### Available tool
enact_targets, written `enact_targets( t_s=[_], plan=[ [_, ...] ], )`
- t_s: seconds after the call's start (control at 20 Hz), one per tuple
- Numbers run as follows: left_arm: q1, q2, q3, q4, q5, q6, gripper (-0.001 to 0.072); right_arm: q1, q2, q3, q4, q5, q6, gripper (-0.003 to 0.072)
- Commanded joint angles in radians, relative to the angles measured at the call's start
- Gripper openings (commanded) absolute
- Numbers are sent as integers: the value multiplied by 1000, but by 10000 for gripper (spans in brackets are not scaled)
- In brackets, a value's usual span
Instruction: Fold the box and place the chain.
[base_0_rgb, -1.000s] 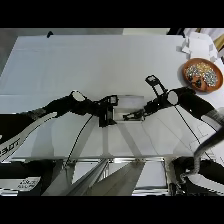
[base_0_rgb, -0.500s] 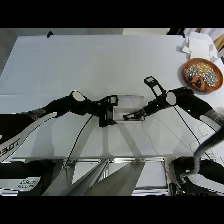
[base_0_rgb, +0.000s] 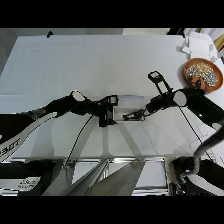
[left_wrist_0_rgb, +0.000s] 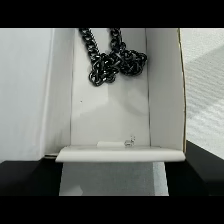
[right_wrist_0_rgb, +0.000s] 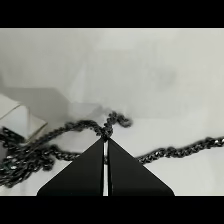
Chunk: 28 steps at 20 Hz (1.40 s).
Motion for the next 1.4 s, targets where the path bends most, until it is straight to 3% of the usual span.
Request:
enact_targets(
  t_s=[0.0,0.4,0.6,0.85,1.15,1.35],
  plan=[
    [0,0,0,0,0,0,252,1,113,1,18,14,-1,7],
    [0,0,0,0,0,0,252,2,389,1,375,63,-222,7],
    [0,0,0,0,0,0,252,2,434,1,555,69,-322,7],
    [0,0,0,0,0,0,252,2,355,1,614,84,-352,7],
    [0,0,0,0,0,0,252,123,145,1,574,-3,-360,8],
    [0,0,0,0,0,0,252,145,28,1,574,-2,-359,15]
  ],
)
